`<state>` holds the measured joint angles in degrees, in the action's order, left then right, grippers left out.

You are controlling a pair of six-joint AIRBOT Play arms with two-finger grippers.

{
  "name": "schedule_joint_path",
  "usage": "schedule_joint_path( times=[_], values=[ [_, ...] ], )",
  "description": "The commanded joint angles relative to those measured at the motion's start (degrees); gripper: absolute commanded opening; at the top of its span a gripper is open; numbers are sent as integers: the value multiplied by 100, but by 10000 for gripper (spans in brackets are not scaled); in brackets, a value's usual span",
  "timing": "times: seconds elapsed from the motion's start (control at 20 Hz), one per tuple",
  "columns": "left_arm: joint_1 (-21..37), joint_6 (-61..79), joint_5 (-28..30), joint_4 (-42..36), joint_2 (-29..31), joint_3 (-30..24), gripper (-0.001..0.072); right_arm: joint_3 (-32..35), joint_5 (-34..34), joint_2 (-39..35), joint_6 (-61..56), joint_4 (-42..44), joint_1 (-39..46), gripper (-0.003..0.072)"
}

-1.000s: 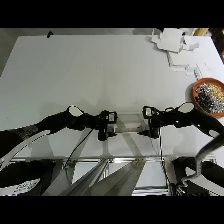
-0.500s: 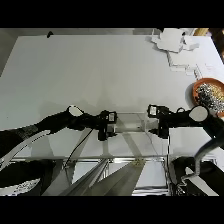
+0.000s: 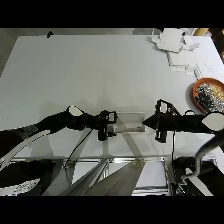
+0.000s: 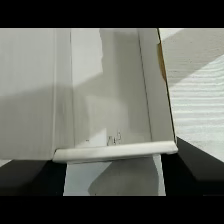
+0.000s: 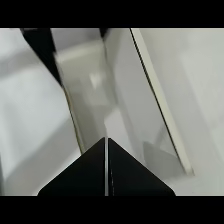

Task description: Fold the box and place the chain.

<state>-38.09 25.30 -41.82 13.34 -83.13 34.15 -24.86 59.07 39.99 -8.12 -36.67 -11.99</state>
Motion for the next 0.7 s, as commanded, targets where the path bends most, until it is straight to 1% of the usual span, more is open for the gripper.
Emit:
schedule_joint_path(
  times=[0.0, 0.1, 0.15, 0.2, 0.3, 0.4, 0.45, 0.55, 0.65],
  values=[
    [2, 0, -39, 0, 4, -2, 151, -7, -970, 557, 719, 1585, -382, 18],
    [2, 0, -42, 0, 4, -2, 151, -35, -1834, 1158, 719, 2011, -424, 17],
    [2, 0, -39, 0, 4, -2, 151, -111, -2149, 1471, 715, 2017, -424, 17],
    [2, 0, -39, 0, 4, -2, 151, -219, -2288, 1755, 708, 1993, -415, 17],
    [2, 0, -39, 0, 4, -2, 151, -415, -2269, 2315, 667, 1993, -310, 17],
    [2, 0, -39, 0, 4, -2, 151, -444, -2243, 2691, 619, 1923, -208, 17],
    [2, 0, -42, 0, 4, -2, 151, -444, -2223, 2782, 422, 1670, -186, 17],
    [2, 0, -39, 0, 4, -2, 151, -452, -2090, 2750, -175, 807, -186, 17],
    [2, 0, -39, 0, 4, -2, 151, -452, -1727, 2356, -566, -28, -186, 18]
  ],
)
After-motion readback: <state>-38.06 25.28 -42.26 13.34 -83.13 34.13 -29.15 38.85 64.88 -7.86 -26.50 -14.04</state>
